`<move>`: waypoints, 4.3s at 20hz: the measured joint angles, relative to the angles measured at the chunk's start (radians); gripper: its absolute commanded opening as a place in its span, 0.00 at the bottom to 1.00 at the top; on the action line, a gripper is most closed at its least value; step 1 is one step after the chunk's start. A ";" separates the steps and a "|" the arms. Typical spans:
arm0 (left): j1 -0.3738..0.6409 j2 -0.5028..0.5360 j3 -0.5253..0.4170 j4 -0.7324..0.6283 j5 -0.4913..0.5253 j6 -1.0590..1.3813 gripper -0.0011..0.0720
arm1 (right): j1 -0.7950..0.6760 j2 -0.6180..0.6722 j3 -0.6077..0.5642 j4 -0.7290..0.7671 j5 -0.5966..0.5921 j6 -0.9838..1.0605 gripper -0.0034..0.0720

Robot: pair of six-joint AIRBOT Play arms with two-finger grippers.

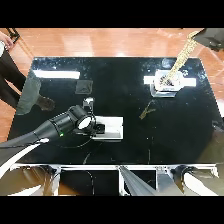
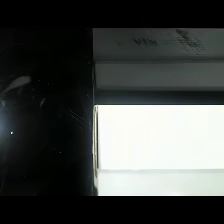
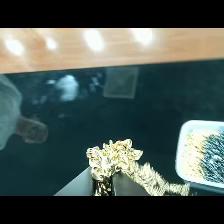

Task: Fold the box and place the chain.

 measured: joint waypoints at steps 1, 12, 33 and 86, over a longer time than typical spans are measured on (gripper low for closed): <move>0.000 0.000 0.000 0.000 0.000 0.000 0.04 | 0.001 0.018 -0.001 0.009 -0.013 -0.006 0.06; -0.003 0.000 0.000 -0.003 -0.003 0.000 0.04 | 0.275 0.187 -0.107 0.024 -0.093 -0.026 0.07; -0.005 0.000 0.000 -0.003 0.000 0.000 0.04 | 0.697 0.184 -0.141 0.064 -0.091 0.013 0.06; 0.064 0.024 0.090 -0.044 -0.053 0.087 0.88 | 0.393 0.180 -0.609 -0.376 -0.205 0.033 0.98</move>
